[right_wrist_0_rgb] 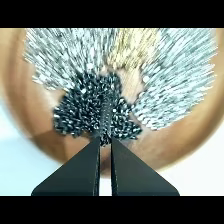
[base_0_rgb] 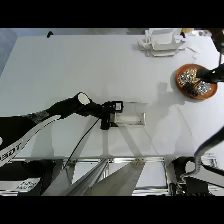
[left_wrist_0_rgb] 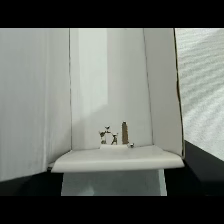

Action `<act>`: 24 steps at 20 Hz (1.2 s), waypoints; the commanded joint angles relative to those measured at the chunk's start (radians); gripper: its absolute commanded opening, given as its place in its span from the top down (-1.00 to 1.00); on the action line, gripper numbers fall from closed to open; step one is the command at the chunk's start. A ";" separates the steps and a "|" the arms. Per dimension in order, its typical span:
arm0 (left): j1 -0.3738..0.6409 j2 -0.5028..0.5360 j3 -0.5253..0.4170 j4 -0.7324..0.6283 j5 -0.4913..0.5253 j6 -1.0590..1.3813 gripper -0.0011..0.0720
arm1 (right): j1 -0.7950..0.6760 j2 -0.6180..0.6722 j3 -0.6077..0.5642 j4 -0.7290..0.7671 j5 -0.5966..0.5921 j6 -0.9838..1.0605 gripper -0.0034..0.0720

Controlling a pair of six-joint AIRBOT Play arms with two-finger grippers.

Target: Fold the box and place the chain.

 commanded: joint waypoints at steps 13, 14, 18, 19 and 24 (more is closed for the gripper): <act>0.000 0.000 -0.001 0.001 0.000 0.000 0.23 | 0.248 0.552 0.000 0.204 0.090 -0.093 0.87; 0.000 0.000 -0.001 0.001 0.000 0.000 0.23 | 0.248 0.590 0.000 0.239 0.084 -0.087 0.87; 0.000 0.000 -0.001 0.000 0.000 0.000 0.23 | 0.248 0.723 0.000 0.336 0.072 -0.160 0.87; 0.000 0.000 -0.001 0.000 0.000 0.000 0.23 | 0.248 0.752 0.000 0.345 0.097 -0.160 0.87; 0.000 0.000 -0.001 0.000 0.000 0.000 0.23 | 0.282 0.846 0.000 0.378 0.158 -0.172 0.87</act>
